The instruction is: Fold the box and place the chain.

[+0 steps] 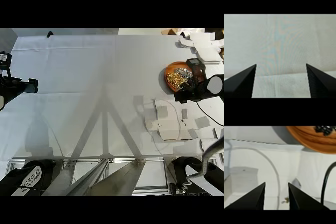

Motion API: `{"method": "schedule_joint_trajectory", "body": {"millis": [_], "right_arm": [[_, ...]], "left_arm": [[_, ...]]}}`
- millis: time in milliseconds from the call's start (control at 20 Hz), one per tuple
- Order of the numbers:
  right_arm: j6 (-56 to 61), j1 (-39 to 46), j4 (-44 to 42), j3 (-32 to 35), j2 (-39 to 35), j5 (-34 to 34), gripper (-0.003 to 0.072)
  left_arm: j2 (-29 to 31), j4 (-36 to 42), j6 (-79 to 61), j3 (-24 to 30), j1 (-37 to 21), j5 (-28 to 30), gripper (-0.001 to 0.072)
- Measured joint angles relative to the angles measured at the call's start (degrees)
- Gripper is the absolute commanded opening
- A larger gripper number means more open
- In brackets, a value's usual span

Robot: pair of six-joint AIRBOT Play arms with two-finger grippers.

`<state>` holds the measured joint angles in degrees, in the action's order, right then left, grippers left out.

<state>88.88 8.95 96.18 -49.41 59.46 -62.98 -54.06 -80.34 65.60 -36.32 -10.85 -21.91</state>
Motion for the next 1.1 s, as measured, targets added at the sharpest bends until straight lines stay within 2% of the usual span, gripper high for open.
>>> {"method": "schedule_joint_trajectory", "body": {"millis": [100,200,450,500,700,1100], "right_arm": [[2.9,0.8,3.4,0.0,0.0,-1.1,0.0354],[5.8,3.5,5.6,-0.4,0.0,-2.5,0.042],[6.9,16.3,6.9,-2.5,0.1,-5.9,0.0424],[5.9,19.2,6.4,-2.7,0.5,-6.3,0.0472],[1.3,29.3,-1.3,-4.4,4.5,-7.9,0.0472],[-8.6,39.1,-10.3,-14.3,18.8,-16.2,0.0471]], "left_arm": [[0.0,0.0,0.0,0.0,0.0,0.0,0.0699],[0.0,0.0,0.0,0.0,0.0,0.0,0.0699],[0.0,0.0,0.0,0.0,0.0,0.0,0.0699],[0.0,0.0,0.0,0.0,0.0,0.0,0.0699],[0.0,0.0,0.0,0.0,0.0,0.0,0.0699],[0.0,0.0,0.0,0.0,0.0,0.0,0.0699]]}}
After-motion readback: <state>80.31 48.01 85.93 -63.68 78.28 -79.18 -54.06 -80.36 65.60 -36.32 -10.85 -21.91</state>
